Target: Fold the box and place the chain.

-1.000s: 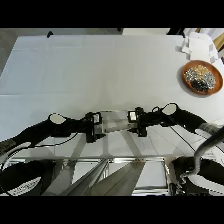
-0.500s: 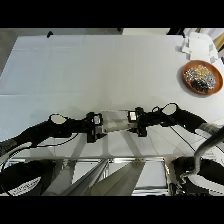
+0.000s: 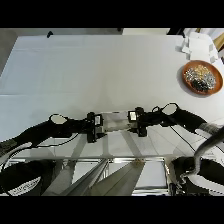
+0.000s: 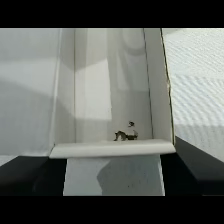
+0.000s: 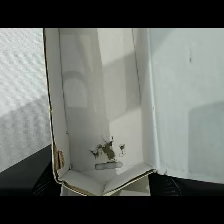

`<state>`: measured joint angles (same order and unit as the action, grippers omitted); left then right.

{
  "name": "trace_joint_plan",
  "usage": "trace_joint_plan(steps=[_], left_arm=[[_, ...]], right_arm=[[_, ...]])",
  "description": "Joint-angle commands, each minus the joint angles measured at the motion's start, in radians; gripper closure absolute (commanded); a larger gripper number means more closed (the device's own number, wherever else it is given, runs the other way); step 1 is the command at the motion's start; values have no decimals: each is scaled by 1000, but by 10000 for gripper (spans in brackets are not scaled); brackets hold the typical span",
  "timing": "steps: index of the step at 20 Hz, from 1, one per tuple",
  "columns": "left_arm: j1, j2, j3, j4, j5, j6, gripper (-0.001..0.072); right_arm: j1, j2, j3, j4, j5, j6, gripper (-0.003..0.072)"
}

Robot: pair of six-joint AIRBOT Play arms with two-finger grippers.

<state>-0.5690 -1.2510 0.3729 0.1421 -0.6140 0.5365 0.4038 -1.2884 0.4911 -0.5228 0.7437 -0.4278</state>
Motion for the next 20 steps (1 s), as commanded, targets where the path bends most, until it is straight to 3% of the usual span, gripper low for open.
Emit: trace_joint_plan(steps=[1,20], left_arm=[[0,0,0,0,19,-5,641],[0,1,0,0,16,-5,642]], right_arm=[[0,0,0,0,0,0,394],[0,0,0,-1,42,0,394]])
